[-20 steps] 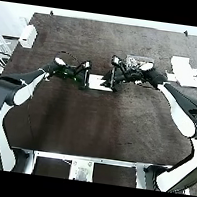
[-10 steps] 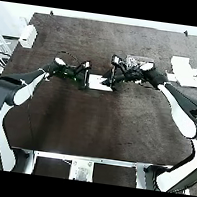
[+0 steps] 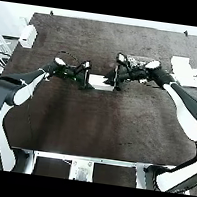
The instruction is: Fold the box and place the chain.
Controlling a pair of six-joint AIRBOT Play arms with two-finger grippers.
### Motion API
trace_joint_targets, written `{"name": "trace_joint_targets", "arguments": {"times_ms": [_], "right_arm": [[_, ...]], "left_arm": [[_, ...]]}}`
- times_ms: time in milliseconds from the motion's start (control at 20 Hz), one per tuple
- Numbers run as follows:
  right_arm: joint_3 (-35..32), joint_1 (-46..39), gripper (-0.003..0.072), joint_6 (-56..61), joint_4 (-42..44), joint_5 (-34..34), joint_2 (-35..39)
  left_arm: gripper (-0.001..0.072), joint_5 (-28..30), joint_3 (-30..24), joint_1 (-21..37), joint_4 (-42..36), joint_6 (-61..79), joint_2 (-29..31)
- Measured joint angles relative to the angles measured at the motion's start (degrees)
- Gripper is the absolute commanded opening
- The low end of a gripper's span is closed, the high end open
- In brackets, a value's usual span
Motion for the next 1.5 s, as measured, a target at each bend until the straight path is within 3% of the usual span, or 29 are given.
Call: {"name": "trace_joint_targets", "arguments": {"times_ms": [250,600,650,700,750,1500], "right_arm": [[-2.43,-2.84,0.0284,0.0,0.74,1.73,2.82],[-3.23,-2.12,0.0298,-2.43,0.85,0.55,-0.26],[-3.26,-2.01,0.0316,-2.86,0.87,-0.11,-0.57],[-3.26,-1.86,0.0416,-3.43,0.9,-0.48,-0.74],[-3.28,-1.64,0.0453,-4.09,0.9,-0.79,-0.9],[-3.3,1.44,0.0456,-7.87,0.94,-9.73,-1.27]], "left_arm": [[0.0509,0.0,0.0,0.0,0.0,0.02,0.0],[0.051,0.0,0.0,0.0,0.0,0.02,0.0],[0.051,0.0,0.0,0.0,0.0,0.02,0.0],[0.051,0.0,0.0,0.0,0.0,0.02,0.0],[0.051,0.0,0.0,0.0,0.0,0.02,0.0],[0.051,0.04,0.0,0.0,0.0,0.0,0.0]]}}
